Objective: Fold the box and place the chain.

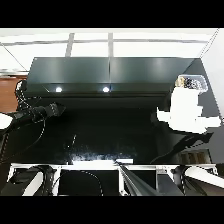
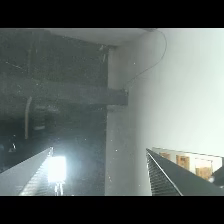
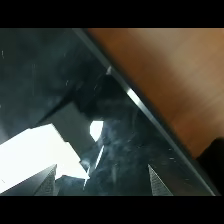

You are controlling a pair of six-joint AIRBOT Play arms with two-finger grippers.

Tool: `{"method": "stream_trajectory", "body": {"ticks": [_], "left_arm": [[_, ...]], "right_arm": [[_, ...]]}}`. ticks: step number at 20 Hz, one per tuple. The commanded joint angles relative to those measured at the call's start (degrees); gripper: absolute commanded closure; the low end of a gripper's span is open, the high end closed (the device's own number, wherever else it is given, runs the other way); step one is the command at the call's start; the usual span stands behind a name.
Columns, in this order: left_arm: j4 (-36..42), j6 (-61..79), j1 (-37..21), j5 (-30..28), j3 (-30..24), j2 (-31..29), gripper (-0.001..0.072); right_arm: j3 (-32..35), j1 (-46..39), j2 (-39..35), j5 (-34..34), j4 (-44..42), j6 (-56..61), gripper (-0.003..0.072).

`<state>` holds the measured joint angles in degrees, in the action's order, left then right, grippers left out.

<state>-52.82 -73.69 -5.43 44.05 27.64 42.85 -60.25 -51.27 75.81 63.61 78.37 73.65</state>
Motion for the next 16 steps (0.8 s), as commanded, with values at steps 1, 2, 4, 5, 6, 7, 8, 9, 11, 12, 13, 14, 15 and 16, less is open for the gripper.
{"method": "stream_trajectory", "body": {"ticks": [1, 2, 4, 5, 6, 7, 8, 9, 11, 12, 13, 14, 15, 16], "left_arm": [[0.0, 0.0, 0.0, -0.1, 0.0, 0.0, 0.0005], [0.0, 0.0, 0.0, -0.1, 0.0, 0.0, 0.0005], [0.0, 0.0, 0.0, -0.1, 0.0, 0.0, 0.0005], [0.0, 0.0, 0.0, -0.1, 0.0, 0.0, 0.0005], [0.0, 0.0, 0.0, -0.1, 0.0, 0.0, 0.0005], [0.0, 0.0, 0.0, -0.1, 0.0, 0.0, 0.0005], [0.0, 0.0, 0.0, -0.2, 0.0, 0.0, 0.0005], [0.0, 0.0, 0.0, -0.2, 0.0, 0.0, 0.0005], [0.0, 0.0, 0.0, -0.2, 0.0, 0.0, 0.0005], [0.0, 0.0, 0.0, -0.2, 0.0, 0.0, 0.0005], [0.0, 0.0, 0.0, -0.2, 0.0, 0.0, 0.0005], [0.0, 0.0, 0.0, -0.2, 0.0, 0.0, 0.0005], [0.0, 0.0, 0.0, -0.2, 0.0, 0.0, 0.0005], [0.0, 0.0, 0.0, -0.2, 0.0, 0.0, 0.0005]], "right_arm": [[-3.1, -1.1, 6.2, 8.0, -8.9, -11.9, 0.0018], [-3.2, -1.1, 7.2, 8.2, -11.9, -14.9, 0.0018], [-3.8, -1.1, 9.8, 7.8, -14.7, -17.7, 0.0022], [-4.5, -1.1, 11.6, 8.3, -14.7, -18.3, 0.0023], [-5.1, -1.1, 13.1, 8.9, -14.9, -18.9, 0.0023], [-5.6, -1.1, 14.7, 10.4, -15.9, -20.8, 0.0023], [-5.9, -1.1, 15.8, 11.8, -17.3, -22.9, 0.0063], [-6.1, -1.1, 16.5, 12.7, -18.7, -24.8, 0.0182], [-6.1, -1.1, 16.6, 12.9, -19.9, -27.0, 0.0577], [-6.3, -1.1, 16.6, 13.7, -20.0, -27.4, 0.0678], [-6.4, -1.1, 16.6, 15.5, -20.4, -28.6, 0.0678], [-6.4, -1.1, 16.6, 17.5, -21.1, -28.7, 0.0678], [-6.4, -1.1, 16.6, 19.7, -22.0, -28.7, 0.0678], [-6.3, -1.1, 16.6, 22.4, -23.6, -28.7, 0.0679]]}}
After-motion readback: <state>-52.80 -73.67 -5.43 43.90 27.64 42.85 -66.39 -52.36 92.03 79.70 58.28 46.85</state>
